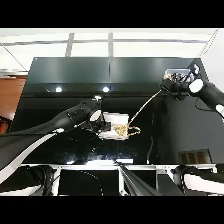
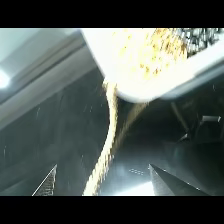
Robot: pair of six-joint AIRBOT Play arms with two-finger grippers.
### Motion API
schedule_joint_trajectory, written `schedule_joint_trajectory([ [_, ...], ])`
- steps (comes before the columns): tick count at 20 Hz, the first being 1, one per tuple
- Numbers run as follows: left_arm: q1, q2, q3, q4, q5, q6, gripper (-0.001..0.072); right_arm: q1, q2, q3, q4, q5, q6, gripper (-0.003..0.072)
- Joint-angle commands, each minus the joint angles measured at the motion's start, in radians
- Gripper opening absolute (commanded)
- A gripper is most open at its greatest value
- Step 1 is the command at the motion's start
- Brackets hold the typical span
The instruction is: Fold the box and place the chain.
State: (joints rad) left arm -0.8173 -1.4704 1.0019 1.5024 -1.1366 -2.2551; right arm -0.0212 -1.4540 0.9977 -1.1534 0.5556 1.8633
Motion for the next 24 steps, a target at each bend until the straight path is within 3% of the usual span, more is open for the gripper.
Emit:
schedule_joint_trajectory([
  [1, 0.0, 0.0, 0.0, -0.001, -0.003, 0.0, 0.0031, -0.023, -0.183, 0.167, 0.037, 0.052, 0.041, 0.0679],
  [3, 0.0, 0.0, 0.0, -0.001, -0.003, 0.0, 0.0031, -0.023, -0.235, 0.236, 0.042, 0.099, 0.04, 0.0675],
  [4, 0.0, 0.0, 0.0, -0.001, -0.002, 0.0, 0.0031, -0.023, -0.249, 0.257, 0.042, 0.116, 0.04, 0.0473],
  [5, 0.0, 0.0, 0.0, -0.001, -0.002, -0.001, 0.0031, -0.023, -0.25, 0.264, 0.042, 0.13, 0.022, 0.0094],
  [6, 0.0, 0.0, 0.0, -0.001, -0.001, 0.0, 0.0031, -0.024, -0.246, 0.269, 0.042, 0.156, 0.006, 0.0017],
  [9, 0.0, 0.0, 0.0, -0.001, -0.002, -0.001, 0.0031, -0.031, -0.192, 0.287, 0.059, 0.271, -0.098, 0.0014],
  [12, 0.0, 0.0, 0.0, -0.001, -0.006, 0.0, 0.0031, -0.034, 0.011, 0.287, 0.167, 0.379, -0.364, 0.0012],
  [18, 0.0, 0.0, 0.0, -0.001, 0.0, -0.001, 0.0031, -0.027, 0.468, 0.287, 0.164, 0.612, -0.448, 0.0012],
  [22, 0.0, 0.0, 0.0, 0.0, 0.0, 0.0, 0.0031, 0.002, 0.661, 0.287, 0.216, 0.729, -0.466, 0.0012],
  [24, 0.0, 0.0, 0.0, 0.0, 0.0, 0.0, 0.0031, 0.029, 0.695, 0.286, 0.214, 0.82, -0.465, 0.0013],
])
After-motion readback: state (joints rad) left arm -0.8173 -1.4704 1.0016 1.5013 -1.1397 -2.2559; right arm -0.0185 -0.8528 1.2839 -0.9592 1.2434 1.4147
